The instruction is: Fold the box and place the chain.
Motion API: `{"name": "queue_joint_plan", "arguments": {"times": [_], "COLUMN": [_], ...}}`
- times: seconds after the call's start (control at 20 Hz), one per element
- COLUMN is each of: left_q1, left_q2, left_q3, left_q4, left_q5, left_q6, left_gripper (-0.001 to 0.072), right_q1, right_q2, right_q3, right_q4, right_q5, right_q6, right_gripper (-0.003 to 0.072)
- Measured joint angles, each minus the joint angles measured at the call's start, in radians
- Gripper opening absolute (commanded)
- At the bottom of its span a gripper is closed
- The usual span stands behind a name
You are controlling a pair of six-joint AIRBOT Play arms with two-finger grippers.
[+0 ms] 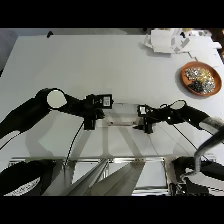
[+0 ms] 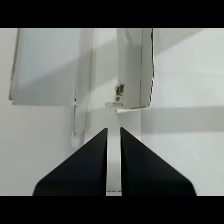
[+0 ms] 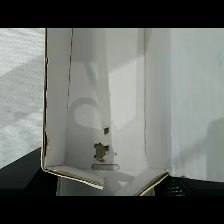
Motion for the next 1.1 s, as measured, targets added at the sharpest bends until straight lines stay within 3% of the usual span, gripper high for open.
{"name": "queue_joint_plan", "arguments": {"times": [0.1,0.3,0.55,0.6,0.65,1.1], "left_q1": [0.004,0.043,0.121,0.129,0.135,0.139], "left_q2": [-0.049,-0.14,-0.174,-0.176,-0.178,-0.211], "left_q3": [0.0,-0.016,-0.056,-0.059,-0.062,-0.068], "left_q4": [0.017,0.025,-0.042,-0.058,-0.081,-0.189], "left_q5": [-0.001,0.016,0.066,0.069,0.069,0.068], "left_q6": [0.003,0.005,0.135,0.177,0.23,0.608], "left_gripper": [0.0224,0.0226,0.0232,0.0244,0.0301,0.0348], "right_q1": [0.0,0.0,0.0,0.0,0.0,0.0], "right_q2": [0.0,0.0,0.0,0.0,0.0,0.0], "right_q3": [0.0,0.0,0.0,0.0,0.0,0.0], "right_q4": [0.0,0.0,0.0,0.0,0.0,0.0], "right_q5": [0.0,0.0,0.0,0.0,0.0,0.0], "right_q6": [0.0,0.0,0.0,0.0,0.0,0.0], "right_gripper": [0.0297,0.0297,0.0297,0.0297,0.0297,0.0297]}}
